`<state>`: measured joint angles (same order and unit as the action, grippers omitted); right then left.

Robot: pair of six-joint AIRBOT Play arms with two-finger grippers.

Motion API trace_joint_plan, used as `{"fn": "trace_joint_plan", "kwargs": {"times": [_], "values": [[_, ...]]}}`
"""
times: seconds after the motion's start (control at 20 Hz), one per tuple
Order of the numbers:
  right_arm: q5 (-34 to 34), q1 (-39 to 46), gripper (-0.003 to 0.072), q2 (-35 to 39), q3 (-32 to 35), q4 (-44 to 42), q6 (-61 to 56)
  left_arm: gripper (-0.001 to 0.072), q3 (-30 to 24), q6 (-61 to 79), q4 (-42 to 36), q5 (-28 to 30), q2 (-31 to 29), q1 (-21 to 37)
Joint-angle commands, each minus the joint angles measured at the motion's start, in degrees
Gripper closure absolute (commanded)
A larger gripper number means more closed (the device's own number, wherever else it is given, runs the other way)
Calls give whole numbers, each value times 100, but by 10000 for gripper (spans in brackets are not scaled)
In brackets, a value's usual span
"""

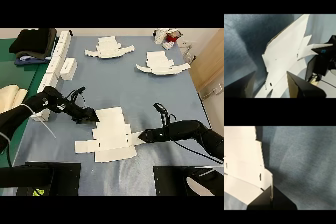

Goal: Fold the box.

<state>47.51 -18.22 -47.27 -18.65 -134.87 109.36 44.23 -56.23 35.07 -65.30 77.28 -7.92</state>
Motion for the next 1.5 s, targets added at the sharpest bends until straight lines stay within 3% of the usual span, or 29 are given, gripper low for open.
{"fn": "trace_joint_plan", "kwargs": {"times": [0.0,0.2,0.35,0.4,0.45,1.05,1.15,1.3,1.35,1.45], "values": [[-39,-13,686,20,17,7,-31,97,155,800,-640,7,645,-33],[-35,-13,686,20,17,9,-31,104,667,1200,-708,-616,1349,-33],[-35,-13,686,20,17,15,-31,113,855,1451,-706,-1034,1449,-33],[-35,-13,686,20,17,28,-31,369,887,1552,-693,-1198,1449,-31],[-35,-13,686,17,17,37,-31,543,905,1742,-682,-1342,1447,-31],[-35,-13,686,17,17,52,-31,542,1113,2090,-680,-1427,1453,-197],[-35,-13,686,17,17,52,-31,303,1150,2087,-678,-1294,1453,-323],[-31,-13,686,17,17,55,-31,317,1200,2087,-654,-1274,1453,-361],[-33,-13,686,17,17,55,-31,411,1202,2090,-621,-1300,1453,-361],[-33,-13,686,17,17,68,-31,411,1202,2090,-527,-1390,1453,-393]]}}
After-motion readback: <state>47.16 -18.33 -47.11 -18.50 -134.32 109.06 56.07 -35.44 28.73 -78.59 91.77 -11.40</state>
